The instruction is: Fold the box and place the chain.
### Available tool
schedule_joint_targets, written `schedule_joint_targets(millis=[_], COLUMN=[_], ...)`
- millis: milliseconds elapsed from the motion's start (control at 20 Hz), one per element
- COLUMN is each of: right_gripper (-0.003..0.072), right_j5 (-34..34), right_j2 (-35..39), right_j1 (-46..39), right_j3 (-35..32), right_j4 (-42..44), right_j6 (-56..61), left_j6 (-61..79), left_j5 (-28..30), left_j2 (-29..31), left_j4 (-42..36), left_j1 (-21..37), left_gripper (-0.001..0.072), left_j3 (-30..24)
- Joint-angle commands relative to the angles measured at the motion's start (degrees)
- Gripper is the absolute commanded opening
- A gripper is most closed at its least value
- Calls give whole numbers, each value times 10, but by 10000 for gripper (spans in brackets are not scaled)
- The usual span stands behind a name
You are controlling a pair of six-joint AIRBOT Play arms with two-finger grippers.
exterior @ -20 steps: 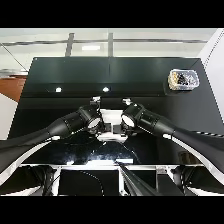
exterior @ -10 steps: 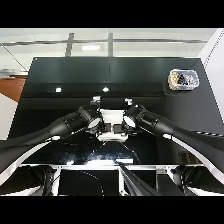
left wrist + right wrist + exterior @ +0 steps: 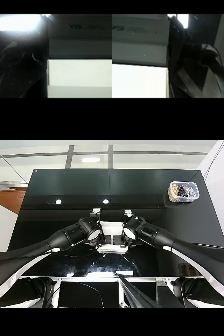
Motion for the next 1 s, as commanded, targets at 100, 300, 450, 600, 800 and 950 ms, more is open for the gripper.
schedule_joint_targets(millis=[100,300,450,600,800,950], right_gripper=[209,208,129,84,84,74], right_j5=[-4,0,0,0,12,11], right_j2=[-5,-11,-11,-11,-11,-11], right_j1=[0,0,0,0,0,0], right_j3=[0,0,0,0,0,0], right_j4=[1,1,1,3,5,14], right_j6=[0,0,-1,-1,-1,-8], left_j6=[0,0,0,0,0,0], left_j5=[1,2,2,1,2,2], left_j2=[0,0,0,0,0,0], left_j4=[0,0,0,0,0,0], left_j1=[0,0,0,0,0,0], left_gripper=[32,33,32,33,32,32], left_j3=[0,0,0,0,0,0])
